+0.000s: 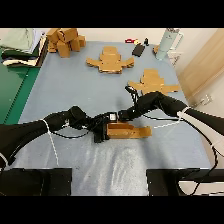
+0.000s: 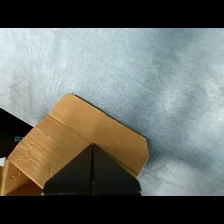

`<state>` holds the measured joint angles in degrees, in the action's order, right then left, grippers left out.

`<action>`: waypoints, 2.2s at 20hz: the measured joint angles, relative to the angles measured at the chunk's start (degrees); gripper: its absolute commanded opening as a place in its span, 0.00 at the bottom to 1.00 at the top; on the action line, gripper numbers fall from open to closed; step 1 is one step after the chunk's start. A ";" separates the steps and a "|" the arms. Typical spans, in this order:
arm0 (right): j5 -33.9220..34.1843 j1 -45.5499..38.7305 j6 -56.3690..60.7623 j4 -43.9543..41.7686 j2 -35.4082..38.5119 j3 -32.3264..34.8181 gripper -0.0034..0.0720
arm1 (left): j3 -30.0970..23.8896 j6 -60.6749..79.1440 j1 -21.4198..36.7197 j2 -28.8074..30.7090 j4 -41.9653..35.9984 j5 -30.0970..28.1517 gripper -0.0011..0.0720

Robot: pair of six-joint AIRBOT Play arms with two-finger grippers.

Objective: Fold the box.

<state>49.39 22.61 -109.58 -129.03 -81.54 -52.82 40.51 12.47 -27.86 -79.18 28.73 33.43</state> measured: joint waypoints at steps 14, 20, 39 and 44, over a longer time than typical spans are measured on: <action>8.52 -0.39 -8.68 7.91 22.08 4.09 0.05 | 0.00 0.09 0.00 0.00 0.00 0.02 0.68; 7.87 -0.35 -21.70 11.72 33.90 18.29 0.83 | 0.00 0.09 0.00 0.00 0.00 0.04 0.68; -13.11 3.45 -60.52 6.47 26.73 25.66 0.33 | 0.00 0.11 0.00 0.00 0.02 0.02 0.68; -15.47 6.51 -60.92 5.77 24.87 25.66 0.68 | 0.00 0.20 0.00 0.00 0.09 0.02 0.68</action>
<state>33.91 29.12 -170.50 -123.26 -56.66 -27.16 40.51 12.67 -27.86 -79.18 28.82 33.45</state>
